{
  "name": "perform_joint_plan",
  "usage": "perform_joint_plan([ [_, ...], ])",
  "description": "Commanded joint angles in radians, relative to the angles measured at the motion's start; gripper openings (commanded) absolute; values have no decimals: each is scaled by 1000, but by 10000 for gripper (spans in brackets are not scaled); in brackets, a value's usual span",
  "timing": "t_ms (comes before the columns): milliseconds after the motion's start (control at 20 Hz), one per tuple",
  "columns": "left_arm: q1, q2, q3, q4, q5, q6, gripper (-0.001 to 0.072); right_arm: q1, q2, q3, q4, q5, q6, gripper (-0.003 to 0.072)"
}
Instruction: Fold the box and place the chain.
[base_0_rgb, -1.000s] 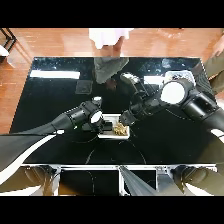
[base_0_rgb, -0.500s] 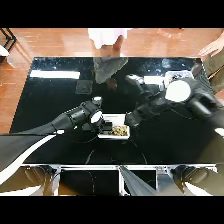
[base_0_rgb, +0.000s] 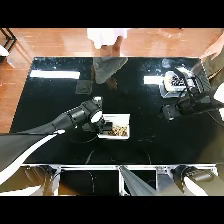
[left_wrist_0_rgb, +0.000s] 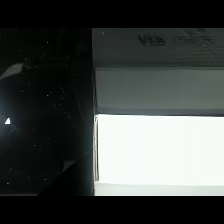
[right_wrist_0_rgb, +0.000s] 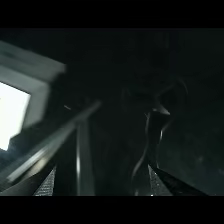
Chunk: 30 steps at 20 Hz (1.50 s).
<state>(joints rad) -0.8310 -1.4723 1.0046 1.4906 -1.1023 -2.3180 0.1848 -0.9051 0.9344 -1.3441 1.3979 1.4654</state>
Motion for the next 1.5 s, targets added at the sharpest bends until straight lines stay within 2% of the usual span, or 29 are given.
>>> perform_joint_plan([
  [0,2,1,8,15,-7,-2,17,-45,18,-89,-14,-34,-7,714],
  [100,2,1,8,14,-11,-2,21,-45,18,-101,-14,-63,-8,714],
  [150,2,1,10,9,-18,-2,90,-45,18,-101,-14,-75,-8,714],
  [200,1,1,17,8,-30,-2,288,-45,18,-101,-15,-87,-15,715],
  [250,0,1,29,8,-44,-2,536,-45,18,-101,-15,-101,-23,714],
  [300,0,2,46,8,-67,-2,644,-45,18,-101,-15,-109,-23,715],
  [500,-17,60,113,12,-164,106,644,-45,18,-101,-14,-115,-26,714],
  [600,-46,149,113,11,-189,195,643,-45,18,-101,-11,-103,-26,714],
  [800,-108,344,82,43,-315,274,643,-45,18,-101,-7,-28,6,714],
  [900,-111,488,7,69,-335,273,643,-45,18,-101,59,30,57,714],
  [1000,-89,676,-124,79,-327,266,643,-36,18,-100,188,57,83,714],
  [1100,-32,880,-292,69,-298,240,643,0,18,-100,257,12,93,714],
  [1200,63,1054,-435,31,-259,217,643,50,17,-100,264,-103,132,715],
  [1300,174,1145,-512,-41,-270,295,644,87,0,-83,303,-249,79,715],
  [1350,227,1151,-527,-76,-275,357,644,103,-31,-53,323,-288,16,715],
  [1450,327,1121,-532,-140,-259,465,644,145,-141,53,334,-279,-106,715],
])
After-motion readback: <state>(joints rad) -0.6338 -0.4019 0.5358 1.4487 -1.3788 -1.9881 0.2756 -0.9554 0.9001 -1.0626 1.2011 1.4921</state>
